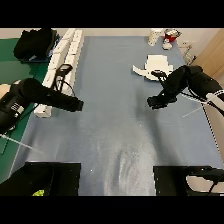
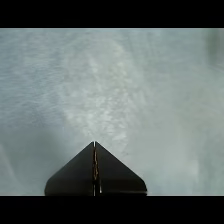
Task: Fold the box.
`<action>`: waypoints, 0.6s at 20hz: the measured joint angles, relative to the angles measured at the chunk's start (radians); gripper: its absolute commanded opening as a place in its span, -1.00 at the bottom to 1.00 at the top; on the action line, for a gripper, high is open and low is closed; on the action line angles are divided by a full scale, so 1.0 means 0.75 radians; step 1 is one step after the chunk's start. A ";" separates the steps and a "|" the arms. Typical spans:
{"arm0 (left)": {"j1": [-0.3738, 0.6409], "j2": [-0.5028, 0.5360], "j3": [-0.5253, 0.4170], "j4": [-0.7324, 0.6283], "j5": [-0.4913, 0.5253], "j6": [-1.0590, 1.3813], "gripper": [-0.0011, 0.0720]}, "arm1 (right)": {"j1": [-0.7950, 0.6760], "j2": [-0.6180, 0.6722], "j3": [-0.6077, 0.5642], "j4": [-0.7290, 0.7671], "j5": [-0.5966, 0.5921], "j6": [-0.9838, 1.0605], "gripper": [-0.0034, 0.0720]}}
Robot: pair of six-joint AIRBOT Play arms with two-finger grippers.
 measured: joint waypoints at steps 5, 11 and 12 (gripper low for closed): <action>-0.250 -0.049 -0.036 -0.003 0.101 -0.056 -0.94 | 0.000 0.000 0.000 0.000 -0.001 0.000 -0.87; -0.327 -0.120 -0.044 -0.011 0.142 -0.071 -0.94 | 0.000 0.000 0.000 -0.001 -0.001 0.000 -0.87; -0.331 -0.123 -0.044 -0.013 0.145 -0.073 -0.94 | 0.000 0.000 0.000 -0.001 0.000 0.000 -0.87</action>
